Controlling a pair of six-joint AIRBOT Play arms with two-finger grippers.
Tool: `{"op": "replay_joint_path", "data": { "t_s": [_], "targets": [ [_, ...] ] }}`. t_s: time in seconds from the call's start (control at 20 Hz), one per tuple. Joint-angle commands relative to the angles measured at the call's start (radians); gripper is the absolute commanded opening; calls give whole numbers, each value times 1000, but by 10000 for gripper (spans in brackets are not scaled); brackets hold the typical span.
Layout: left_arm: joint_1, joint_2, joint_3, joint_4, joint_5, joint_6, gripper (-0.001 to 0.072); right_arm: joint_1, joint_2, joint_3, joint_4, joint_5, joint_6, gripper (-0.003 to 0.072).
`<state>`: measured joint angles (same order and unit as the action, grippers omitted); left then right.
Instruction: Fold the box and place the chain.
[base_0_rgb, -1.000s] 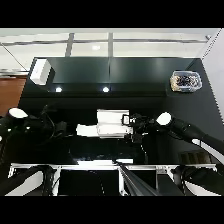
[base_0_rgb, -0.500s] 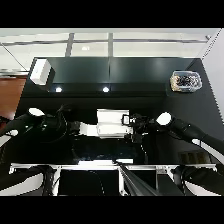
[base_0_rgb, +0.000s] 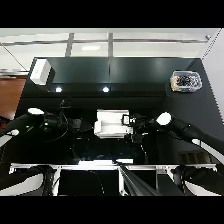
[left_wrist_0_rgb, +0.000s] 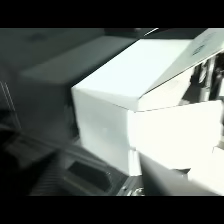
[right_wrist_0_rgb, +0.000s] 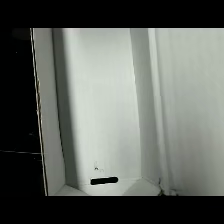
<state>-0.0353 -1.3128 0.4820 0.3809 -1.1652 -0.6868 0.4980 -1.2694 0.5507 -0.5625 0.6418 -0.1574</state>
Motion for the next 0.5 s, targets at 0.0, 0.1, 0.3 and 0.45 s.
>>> {"op": "replay_joint_path", "data": {
  "t_s": [0.0, 0.1, 0.3, 0.45],
  "targets": [
    [0, 1, 4, -23, -18, 30, 616, 1, -1, 0, 0, 0, 0, 179],
    [0, 1, 16, -23, -24, 29, 616, 1, -1, 0, 0, 0, 0, 179],
    [-32, 2, 68, -14, -44, 23, 615, 1, -1, 0, 0, 0, 0, 180],
    [-124, 2, 136, 100, -18, -147, 615, 1, -1, 0, 1, 0, 0, 180]
  ]
}}
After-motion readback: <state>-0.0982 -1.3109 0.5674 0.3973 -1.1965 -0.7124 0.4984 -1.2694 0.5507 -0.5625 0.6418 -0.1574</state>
